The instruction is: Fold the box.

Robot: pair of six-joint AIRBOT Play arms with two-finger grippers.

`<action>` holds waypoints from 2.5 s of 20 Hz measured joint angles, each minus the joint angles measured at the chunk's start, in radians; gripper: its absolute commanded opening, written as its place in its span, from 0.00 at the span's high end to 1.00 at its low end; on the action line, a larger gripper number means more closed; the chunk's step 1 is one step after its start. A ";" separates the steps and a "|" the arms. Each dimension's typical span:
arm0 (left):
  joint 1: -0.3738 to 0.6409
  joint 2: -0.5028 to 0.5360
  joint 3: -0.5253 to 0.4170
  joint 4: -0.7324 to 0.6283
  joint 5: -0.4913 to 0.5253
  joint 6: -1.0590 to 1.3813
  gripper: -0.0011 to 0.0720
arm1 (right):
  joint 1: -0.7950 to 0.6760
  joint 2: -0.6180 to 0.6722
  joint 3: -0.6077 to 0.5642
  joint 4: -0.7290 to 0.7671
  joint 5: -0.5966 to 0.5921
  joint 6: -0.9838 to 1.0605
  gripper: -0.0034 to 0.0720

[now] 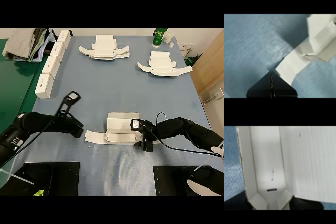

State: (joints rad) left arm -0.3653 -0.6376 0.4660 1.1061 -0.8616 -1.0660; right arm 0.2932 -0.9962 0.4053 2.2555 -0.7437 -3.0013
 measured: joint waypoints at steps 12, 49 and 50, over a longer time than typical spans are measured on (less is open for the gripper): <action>0.124 -0.354 -0.038 -0.338 -0.102 -0.079 0.97 | 0.000 0.000 0.000 0.000 -0.001 0.000 0.29; -0.369 -0.349 0.140 -0.159 0.101 -0.629 0.33 | 0.000 0.000 0.000 0.000 -0.002 0.000 0.29; -0.407 -0.359 0.160 -0.102 0.102 -0.701 0.33 | 0.000 0.000 0.000 0.000 -0.002 0.000 0.29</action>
State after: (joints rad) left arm -0.7719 -0.9962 0.6258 1.0042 -0.7597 -1.7672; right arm 0.2932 -0.9962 0.4053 2.2555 -0.7456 -3.0013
